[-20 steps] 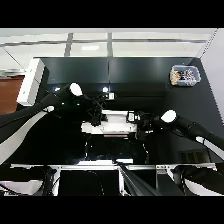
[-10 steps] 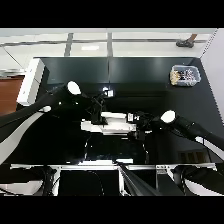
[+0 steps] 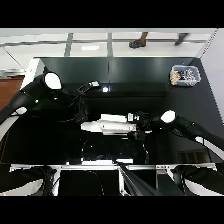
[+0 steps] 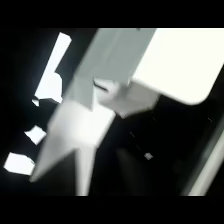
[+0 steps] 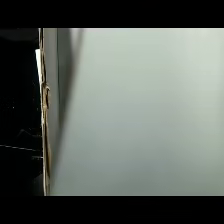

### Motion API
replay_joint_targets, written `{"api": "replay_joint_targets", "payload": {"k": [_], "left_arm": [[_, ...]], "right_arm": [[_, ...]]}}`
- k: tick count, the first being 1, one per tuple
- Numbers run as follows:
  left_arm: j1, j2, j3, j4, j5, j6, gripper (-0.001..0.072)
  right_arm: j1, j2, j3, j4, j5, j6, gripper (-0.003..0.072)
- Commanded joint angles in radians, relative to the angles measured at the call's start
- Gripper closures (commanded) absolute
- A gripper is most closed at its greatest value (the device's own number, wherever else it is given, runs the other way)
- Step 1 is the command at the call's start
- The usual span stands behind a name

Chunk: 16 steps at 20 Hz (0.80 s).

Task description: Fold the box and place the chain.

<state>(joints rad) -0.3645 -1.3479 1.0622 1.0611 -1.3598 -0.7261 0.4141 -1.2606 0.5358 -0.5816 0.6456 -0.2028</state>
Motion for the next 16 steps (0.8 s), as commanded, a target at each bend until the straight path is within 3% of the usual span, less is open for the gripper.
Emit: {"api": "replay_joint_targets", "payload": {"k": [1, 3, 6, 9, 13, 16], "left_arm": [[0.009, 0.016, -0.026, -0.04, -0.209, -0.16, 0.0689], [0.001, 0.021, -0.075, -0.199, -0.17, -0.159, 0.069], [-0.051, 0.046, -0.172, -0.394, 0.06, -0.113, 0.0691], [-0.079, 0.051, -0.187, -0.52, 0.257, -0.015, 0.0691], [-0.078, 0.026, -0.187, -0.487, 0.549, -0.005, 0.0689], [-0.079, -0.05, -0.186, -0.487, 0.634, -0.005, 0.0689]], "right_arm": [[0.0, 0.0, 0.0, 0.001, 0.001, 0.0, 0.0512], [0.0, 0.0, 0.0, 0.001, 0.001, 0.0, 0.0512], [0.0, 0.0, 0.0, 0.001, 0.001, 0.0, 0.0512], [0.0, 0.0, 0.0, 0.001, 0.001, 0.0, 0.0512], [0.0, 0.0, 0.0, 0.001, 0.001, 0.0, 0.0511], [0.0, 0.0, 0.0, 0.001, 0.001, 0.0, 0.0511]]}}
